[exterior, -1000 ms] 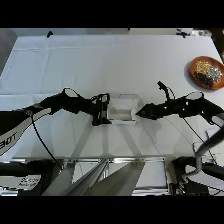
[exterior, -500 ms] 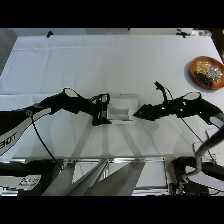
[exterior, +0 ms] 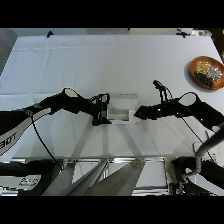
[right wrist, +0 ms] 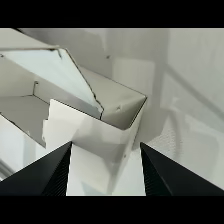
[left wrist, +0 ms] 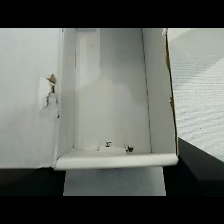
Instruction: Fold the box and place the chain.
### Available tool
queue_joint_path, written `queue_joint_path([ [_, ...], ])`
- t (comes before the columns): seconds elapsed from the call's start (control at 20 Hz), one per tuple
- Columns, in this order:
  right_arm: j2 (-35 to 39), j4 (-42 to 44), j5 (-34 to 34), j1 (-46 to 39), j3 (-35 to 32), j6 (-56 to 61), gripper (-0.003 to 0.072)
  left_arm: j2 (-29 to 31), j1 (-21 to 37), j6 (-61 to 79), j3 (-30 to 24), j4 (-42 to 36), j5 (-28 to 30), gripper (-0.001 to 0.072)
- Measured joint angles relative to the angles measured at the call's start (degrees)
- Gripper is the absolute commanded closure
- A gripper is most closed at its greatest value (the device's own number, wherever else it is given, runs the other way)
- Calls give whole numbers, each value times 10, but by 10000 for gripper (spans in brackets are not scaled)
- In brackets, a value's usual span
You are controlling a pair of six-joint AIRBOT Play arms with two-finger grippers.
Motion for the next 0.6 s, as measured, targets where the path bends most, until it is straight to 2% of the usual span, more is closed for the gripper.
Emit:
queue_joint_path([
  [0.35,13,-89,-87,83,5,107,211,0,0,0,0,0,0,365],
  [0.6,15,-153,-108,115,22,170,211,0,0,-1,0,0,0,365],
])
